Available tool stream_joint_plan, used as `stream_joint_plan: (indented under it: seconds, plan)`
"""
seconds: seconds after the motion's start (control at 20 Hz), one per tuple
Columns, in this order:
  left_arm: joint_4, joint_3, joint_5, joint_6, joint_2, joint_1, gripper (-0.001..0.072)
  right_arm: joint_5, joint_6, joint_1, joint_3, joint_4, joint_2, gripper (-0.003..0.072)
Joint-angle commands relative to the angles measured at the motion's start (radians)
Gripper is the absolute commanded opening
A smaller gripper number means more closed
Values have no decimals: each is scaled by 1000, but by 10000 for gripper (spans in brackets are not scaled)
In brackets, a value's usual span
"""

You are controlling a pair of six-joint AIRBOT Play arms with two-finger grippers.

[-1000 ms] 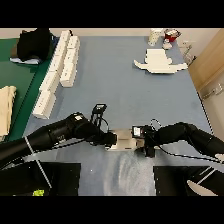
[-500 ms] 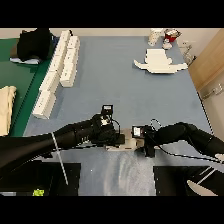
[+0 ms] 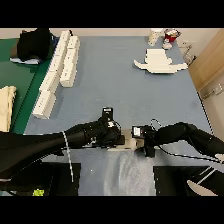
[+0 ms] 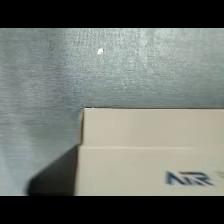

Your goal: Fold the box.

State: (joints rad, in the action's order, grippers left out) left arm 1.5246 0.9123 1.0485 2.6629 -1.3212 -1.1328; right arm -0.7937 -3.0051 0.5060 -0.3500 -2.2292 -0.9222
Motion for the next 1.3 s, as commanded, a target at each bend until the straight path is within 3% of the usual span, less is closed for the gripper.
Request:
stream_joint_plan:
  seconds: [0.0, 0.35, 0.4, 0.45, 0.5, 0.8, 1.0, 1.05, 1.1, 1.25]
  plan:
    - [2, 2, -19, 21, -12, -2, 14, 0, 1, 1, 0, 0, 1, 511]
    - [2, 2, -20, 21, -11, -2, 20, 0, 1, 1, 0, 0, 1, 511]
    - [2, 2, -20, 19, -11, -2, 228, 0, 1, 1, 0, 0, 1, 511]
    - [2, 2, -19, 24, -11, -2, 507, 0, 1, 1, 0, 0, 1, 511]
    - [2, 2, -19, 27, -11, -2, 551, 0, 1, 1, 0, 0, 1, 511]
    - [2, 53, 31, -57, 60, 0, 553, 0, 1, 1, 0, 0, 1, 511]
    - [-4, 72, 229, -138, 202, -2, 544, 0, 1, 1, 0, 0, 1, 511]
    - [-3, 72, 272, -150, 237, -2, 394, 0, 1, 1, 0, 0, 1, 511]
    - [-4, 72, 297, -201, 268, -2, 37, 0, 1, 1, 0, 0, 1, 511]
    - [0, 72, 285, -346, 312, -2, 14, 0, 1, 1, 0, 0, 1, 511]
